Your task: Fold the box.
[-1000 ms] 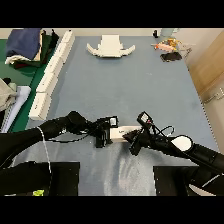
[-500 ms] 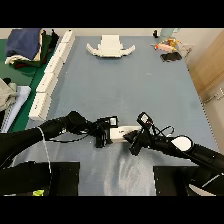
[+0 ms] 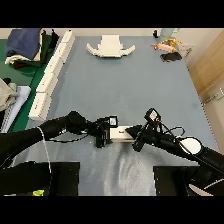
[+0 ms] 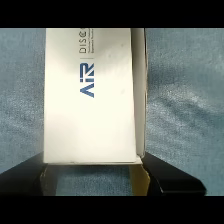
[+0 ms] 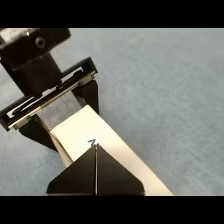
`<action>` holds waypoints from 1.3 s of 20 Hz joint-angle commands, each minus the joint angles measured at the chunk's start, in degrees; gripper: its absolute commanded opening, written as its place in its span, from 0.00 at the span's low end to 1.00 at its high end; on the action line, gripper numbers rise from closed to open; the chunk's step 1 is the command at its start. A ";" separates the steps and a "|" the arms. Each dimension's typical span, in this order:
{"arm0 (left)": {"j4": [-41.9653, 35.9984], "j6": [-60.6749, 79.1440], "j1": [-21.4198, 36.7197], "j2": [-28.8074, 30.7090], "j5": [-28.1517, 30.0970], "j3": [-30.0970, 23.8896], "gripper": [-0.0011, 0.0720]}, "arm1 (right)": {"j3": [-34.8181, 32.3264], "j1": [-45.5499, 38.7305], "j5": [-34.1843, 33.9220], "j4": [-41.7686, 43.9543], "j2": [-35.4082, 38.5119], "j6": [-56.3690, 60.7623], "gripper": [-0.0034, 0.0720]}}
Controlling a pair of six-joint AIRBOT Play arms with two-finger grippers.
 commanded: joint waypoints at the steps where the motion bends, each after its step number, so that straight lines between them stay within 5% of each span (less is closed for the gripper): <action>1: 0.04 0.02 0.02 0.00 0.00 0.00 0.83 | 0.04 -0.04 -1.22 -0.44 1.42 0.02 0.05; 5: 0.04 0.02 0.02 0.00 -0.02 0.02 0.83 | 0.17 -0.70 -1.27 -6.60 1.38 3.13 0.05; 9: 0.07 0.02 0.02 0.00 0.00 0.02 0.83 | 4.09 -4.07 1.64 -28.15 -0.33 22.34 0.05; 12: 0.07 0.02 0.02 0.00 -0.02 0.00 0.84 | 12.92 -8.09 13.49 -52.19 -6.12 44.37 0.05; 16: 0.07 0.02 0.02 0.00 -0.02 0.02 0.83 | 30.27 -13.60 41.05 -76.04 -18.45 71.17 0.05; 20: 0.04 0.02 0.02 0.00 -0.02 0.02 0.83 | 41.35 -17.94 58.66 -78.27 -27.26 83.25 0.05; 26: 0.04 0.02 0.02 0.00 0.02 0.02 0.83 | 42.23 -18.14 60.85 -76.83 -28.61 90.20 0.05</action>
